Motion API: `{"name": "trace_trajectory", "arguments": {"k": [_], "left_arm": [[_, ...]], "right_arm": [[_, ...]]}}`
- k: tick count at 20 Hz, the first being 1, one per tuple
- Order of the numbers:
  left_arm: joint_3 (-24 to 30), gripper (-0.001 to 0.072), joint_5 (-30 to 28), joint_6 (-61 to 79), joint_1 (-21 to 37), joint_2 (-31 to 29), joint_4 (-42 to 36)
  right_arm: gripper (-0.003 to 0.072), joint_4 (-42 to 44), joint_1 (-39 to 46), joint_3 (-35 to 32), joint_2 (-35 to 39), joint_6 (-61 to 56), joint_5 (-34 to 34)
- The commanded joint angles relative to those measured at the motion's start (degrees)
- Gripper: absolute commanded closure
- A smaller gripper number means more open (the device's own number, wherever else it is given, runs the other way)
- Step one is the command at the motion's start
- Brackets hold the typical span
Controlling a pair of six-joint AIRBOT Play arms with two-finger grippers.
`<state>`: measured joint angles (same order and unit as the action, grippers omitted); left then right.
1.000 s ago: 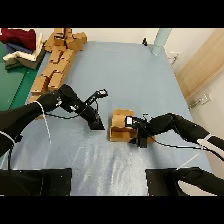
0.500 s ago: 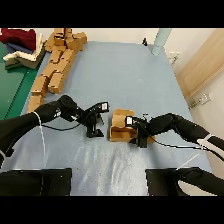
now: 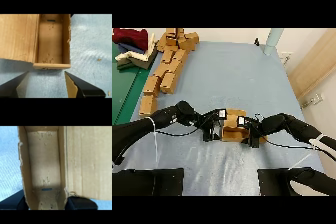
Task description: Fold the box.
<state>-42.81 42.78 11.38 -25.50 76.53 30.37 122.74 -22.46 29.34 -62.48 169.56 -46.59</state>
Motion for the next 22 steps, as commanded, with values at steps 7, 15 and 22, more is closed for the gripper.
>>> {"name": "trace_trajectory", "arguments": {"k": [7, 15, 22], "left_arm": [[0.1, 0.0008, -1.1, 0.2, -2.3, 1.8, -0.2], [0.0, 0.0009, -4.9, -0.1, -4.9, 2.1, -0.2], [0.0, 0.0009, -4.7, -2.4, -6.7, 2.1, 0.1]], "right_arm": [[0.0177, 0.0, 0.0, 0.0, 0.0, 0.0, 0.0], [0.0177, 0.0, 0.0, 0.0, 0.0, 0.0, 0.0], [0.0177, 0.0, 0.0, 0.0, 0.0, 0.0, 0.0]]}}
